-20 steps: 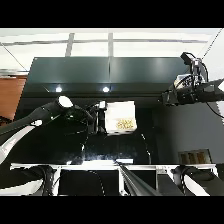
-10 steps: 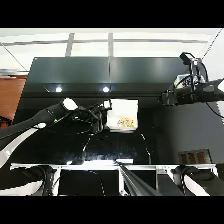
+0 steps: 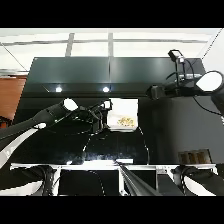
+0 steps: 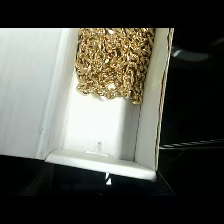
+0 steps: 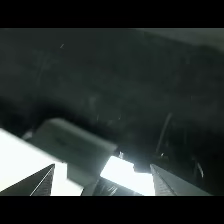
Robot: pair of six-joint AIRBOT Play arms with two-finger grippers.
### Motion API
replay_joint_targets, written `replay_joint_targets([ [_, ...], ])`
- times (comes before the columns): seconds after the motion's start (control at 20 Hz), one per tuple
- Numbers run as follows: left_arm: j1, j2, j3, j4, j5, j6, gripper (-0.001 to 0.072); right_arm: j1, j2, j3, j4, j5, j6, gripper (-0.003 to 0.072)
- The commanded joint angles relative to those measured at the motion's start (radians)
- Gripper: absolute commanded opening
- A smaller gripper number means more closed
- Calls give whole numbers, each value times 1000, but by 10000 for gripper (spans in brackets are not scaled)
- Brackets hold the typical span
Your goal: Fold the box and place the chain.
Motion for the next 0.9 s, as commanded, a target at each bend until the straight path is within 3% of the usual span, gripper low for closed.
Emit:
replay_joint_targets([
  [0.0,0,0,1,0,0,7,446,48,-111,0,13,-111,-227,700],
  [0.25,0,0,1,0,0,7,447,143,-156,4,54,-150,-568,699],
  [0.3,0,0,1,0,3,7,447,142,-156,9,99,-125,-576,698],
  [0.55,0,0,1,0,1,7,446,142,-101,17,124,227,-725,699],
  [0.85,0,0,1,0,3,7,447,143,-60,-71,174,213,-786,698],
])
